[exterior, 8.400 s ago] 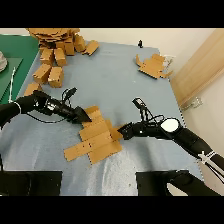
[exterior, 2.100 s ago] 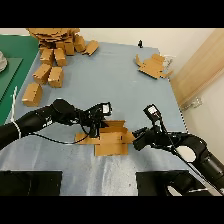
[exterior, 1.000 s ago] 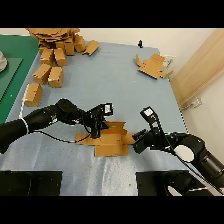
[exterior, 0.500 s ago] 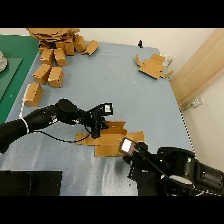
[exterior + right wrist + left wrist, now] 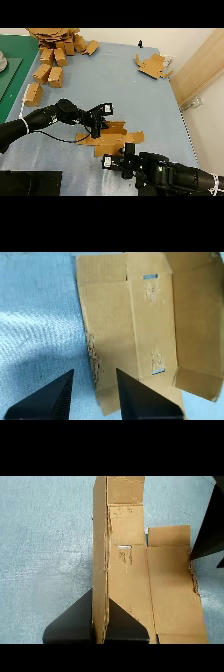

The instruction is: Fold the box.

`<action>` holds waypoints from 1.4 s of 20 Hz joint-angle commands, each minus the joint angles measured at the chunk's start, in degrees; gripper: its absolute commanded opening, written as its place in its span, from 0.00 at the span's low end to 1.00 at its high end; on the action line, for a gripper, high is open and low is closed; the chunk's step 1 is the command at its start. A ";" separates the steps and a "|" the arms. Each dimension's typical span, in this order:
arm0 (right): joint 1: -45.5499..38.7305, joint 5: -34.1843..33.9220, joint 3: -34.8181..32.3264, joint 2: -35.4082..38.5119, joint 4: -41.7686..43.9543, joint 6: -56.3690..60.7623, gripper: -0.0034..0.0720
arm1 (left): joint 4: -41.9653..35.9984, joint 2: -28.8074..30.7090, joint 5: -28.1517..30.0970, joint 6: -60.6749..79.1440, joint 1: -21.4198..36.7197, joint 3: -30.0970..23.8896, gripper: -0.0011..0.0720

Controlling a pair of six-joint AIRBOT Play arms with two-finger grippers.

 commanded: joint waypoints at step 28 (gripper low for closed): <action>-6.21 -5.01 -0.74 -0.46 -10.08 -4.87 0.77 | 0.02 -0.04 0.02 0.00 -0.13 0.04 0.03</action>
